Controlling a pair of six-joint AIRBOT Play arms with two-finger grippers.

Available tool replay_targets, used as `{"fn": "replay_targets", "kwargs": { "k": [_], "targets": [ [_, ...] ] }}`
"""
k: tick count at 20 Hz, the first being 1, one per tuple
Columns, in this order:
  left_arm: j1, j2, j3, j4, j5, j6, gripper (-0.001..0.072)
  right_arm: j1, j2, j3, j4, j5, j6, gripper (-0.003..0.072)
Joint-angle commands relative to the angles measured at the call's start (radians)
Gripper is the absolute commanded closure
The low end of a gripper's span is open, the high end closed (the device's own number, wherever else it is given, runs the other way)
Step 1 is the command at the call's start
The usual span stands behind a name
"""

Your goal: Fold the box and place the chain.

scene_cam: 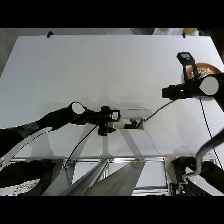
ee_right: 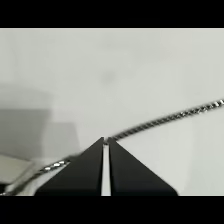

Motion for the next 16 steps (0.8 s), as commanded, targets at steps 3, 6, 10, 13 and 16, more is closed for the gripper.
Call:
{"fn": "replay_targets", "kwargs": {
  "k": [3,6,10,13,16],
  "targets": [
    [0.000,0.001,0.000,0.000,0.000,0.000,0.0503,-0.098,-0.144,-0.050,-0.019,-0.064,-0.046,0.0350],
    [0.000,0.001,0.000,0.000,0.000,0.000,0.0503,-0.098,-0.212,-0.050,-0.016,-0.097,-0.045,0.0349],
    [0.000,0.001,0.000,0.000,0.000,0.000,0.0503,-0.098,-0.292,-0.050,-0.016,-0.092,-0.044,0.0349],
    [0.000,0.001,0.000,0.000,0.000,0.000,0.0503,-0.098,-0.325,-0.050,-0.016,-0.096,-0.040,0.0349],
    [0.000,0.001,0.000,0.000,0.000,0.000,0.0503,-0.098,-0.351,-0.050,-0.016,-0.100,-0.037,0.0353]
  ]
}}
